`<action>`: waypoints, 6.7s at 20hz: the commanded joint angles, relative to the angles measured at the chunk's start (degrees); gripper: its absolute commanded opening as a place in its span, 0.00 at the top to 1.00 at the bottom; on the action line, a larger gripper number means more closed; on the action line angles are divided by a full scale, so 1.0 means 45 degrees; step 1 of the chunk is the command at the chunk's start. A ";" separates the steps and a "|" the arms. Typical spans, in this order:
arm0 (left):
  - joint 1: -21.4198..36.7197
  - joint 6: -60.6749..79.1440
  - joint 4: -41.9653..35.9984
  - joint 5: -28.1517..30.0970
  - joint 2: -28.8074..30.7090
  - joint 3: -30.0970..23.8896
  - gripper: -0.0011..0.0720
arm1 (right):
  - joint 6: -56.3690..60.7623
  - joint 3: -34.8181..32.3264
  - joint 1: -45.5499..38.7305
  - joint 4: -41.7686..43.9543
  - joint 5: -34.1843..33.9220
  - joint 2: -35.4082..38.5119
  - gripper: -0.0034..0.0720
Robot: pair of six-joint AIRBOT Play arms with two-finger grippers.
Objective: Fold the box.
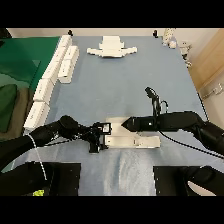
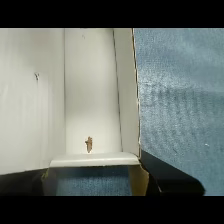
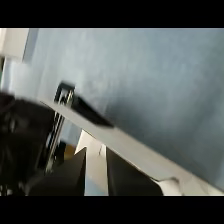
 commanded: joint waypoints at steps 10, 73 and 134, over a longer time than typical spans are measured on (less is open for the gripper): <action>0.0005 0.0000 0.0005 -0.0015 -0.0005 0.0010 0.34 | -0.0248 0.0165 0.0092 0.0316 0.1948 -0.3453 0.70; 0.0005 0.0000 0.0005 -0.0015 -0.0005 0.0010 0.34 | -1.3469 -0.2453 0.1132 -0.3439 0.0117 0.0442 0.23; 0.0005 0.0000 0.0005 -0.0015 -0.0005 0.0010 0.34 | -0.2278 -0.1583 -0.7198 0.0534 -0.7184 -0.0194 0.57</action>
